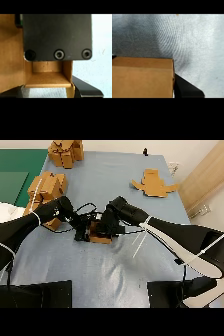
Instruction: Fold the box.
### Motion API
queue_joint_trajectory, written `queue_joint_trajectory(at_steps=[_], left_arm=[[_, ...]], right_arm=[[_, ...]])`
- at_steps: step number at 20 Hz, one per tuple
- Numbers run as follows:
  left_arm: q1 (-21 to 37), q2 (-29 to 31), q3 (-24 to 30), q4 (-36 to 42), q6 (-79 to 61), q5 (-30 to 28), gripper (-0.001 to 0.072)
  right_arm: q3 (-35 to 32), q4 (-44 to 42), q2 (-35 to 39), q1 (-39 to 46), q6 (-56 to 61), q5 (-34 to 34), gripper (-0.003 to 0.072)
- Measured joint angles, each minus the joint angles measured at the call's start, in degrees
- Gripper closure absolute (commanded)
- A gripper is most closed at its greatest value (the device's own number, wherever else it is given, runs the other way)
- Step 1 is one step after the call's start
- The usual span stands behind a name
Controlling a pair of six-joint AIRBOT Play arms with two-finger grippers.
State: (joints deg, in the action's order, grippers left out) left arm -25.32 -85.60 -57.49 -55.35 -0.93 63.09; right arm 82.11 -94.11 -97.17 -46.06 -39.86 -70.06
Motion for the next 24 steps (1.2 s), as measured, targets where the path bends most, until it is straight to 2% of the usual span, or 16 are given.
queue_joint_trajectory(at_steps=[2, 6, 7, 8, 9, 10, 11, 24], left_arm=[[0.0, 0.0, 0.0, 0.0, 0.3, 0.0, 0.0426], [0.0, 0.0, 0.0, 0.1, 0.5, 0.0, 0.0426], [0.0, 0.0, 0.0, 0.1, 0.5, 0.0, 0.0426], [0.0, 0.0, 0.0, 0.1, 0.6, 0.0, 0.0426], [0.0, 0.0, 0.0, 0.1, 0.6, 0.0, 0.0426], [0.0, 0.0, 0.0, 0.1, 0.6, 0.0, 0.0426], [0.0, 0.0, 0.0, 0.1, 0.6, 0.0, 0.0426], [0.0, 0.0, 0.0, 0.0, 0.6, 0.1, 0.0426]], right_arm=[[0.1, 0.4, -0.4, 0.0, 0.2, -0.4, 0.0417], [0.2, 1.0, -1.4, -0.1, 1.1, -1.5, 0.0420], [0.2, 1.5, -1.4, -0.1, 1.5, -1.9, 0.0455], [0.2, 2.0, -1.6, -0.1, 1.9, -2.1, 0.0527], [0.2, 2.6, -1.6, -0.1, 2.1, -2.5, 0.0539], [0.2, 2.9, -1.7, -0.1, 2.4, -2.6, 0.0660], [0.2, 3.6, -1.7, -0.2, 2.5, -3.0, 0.0680], [0.2, 4.5, -1.7, -0.1, 2.7, -2.4, 0.0680]])
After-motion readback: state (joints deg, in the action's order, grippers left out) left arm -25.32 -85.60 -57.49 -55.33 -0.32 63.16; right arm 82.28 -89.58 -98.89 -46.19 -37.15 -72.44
